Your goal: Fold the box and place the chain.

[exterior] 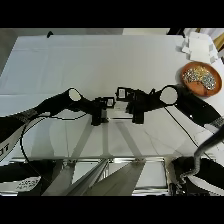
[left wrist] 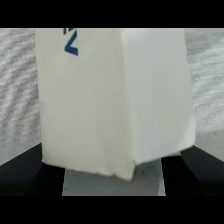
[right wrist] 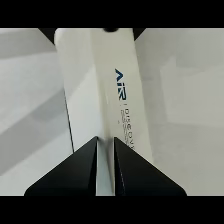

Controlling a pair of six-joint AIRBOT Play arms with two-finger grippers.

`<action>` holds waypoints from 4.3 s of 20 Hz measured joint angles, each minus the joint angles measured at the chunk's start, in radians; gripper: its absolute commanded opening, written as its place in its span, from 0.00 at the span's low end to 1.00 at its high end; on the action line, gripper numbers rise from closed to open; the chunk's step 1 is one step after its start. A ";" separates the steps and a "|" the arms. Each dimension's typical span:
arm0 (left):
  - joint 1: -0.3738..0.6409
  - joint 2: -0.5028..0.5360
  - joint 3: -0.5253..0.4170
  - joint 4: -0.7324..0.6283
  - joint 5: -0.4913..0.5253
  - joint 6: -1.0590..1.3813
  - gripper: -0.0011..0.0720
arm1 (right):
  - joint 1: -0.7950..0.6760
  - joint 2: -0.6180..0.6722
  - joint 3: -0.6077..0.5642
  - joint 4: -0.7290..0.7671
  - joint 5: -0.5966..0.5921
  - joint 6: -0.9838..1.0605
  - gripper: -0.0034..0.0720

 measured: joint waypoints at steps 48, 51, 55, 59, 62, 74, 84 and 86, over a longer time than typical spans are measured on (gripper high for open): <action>0.000 0.000 0.000 0.004 -0.005 0.005 0.03 | 0.031 -0.012 -0.048 0.046 0.032 0.000 0.34; 0.000 0.000 0.000 0.003 -0.004 0.002 0.03 | 0.031 -0.005 -0.051 0.045 0.030 0.000 0.34; 0.000 0.000 0.000 0.001 -0.003 0.001 0.03 | 0.024 0.033 -0.053 0.077 -0.014 0.000 0.33; 0.000 0.000 0.000 0.001 -0.002 0.001 0.03 | -0.021 0.069 -0.056 0.234 -0.030 -0.005 0.07; 0.000 0.000 0.000 0.001 -0.001 0.001 0.03 | -0.053 0.078 -0.099 0.385 -0.041 -0.058 0.06; 0.000 0.000 0.000 0.001 -0.001 0.002 0.03 | -0.082 0.024 -0.278 0.607 -0.158 -0.157 0.06; 0.000 0.000 0.000 0.001 -0.001 0.002 0.03 | -0.082 -0.013 -0.290 0.531 -0.137 -0.106 0.06; 0.000 0.000 0.000 0.001 -0.001 0.002 0.03 | -0.077 -0.013 -0.290 0.494 -0.143 -0.083 0.06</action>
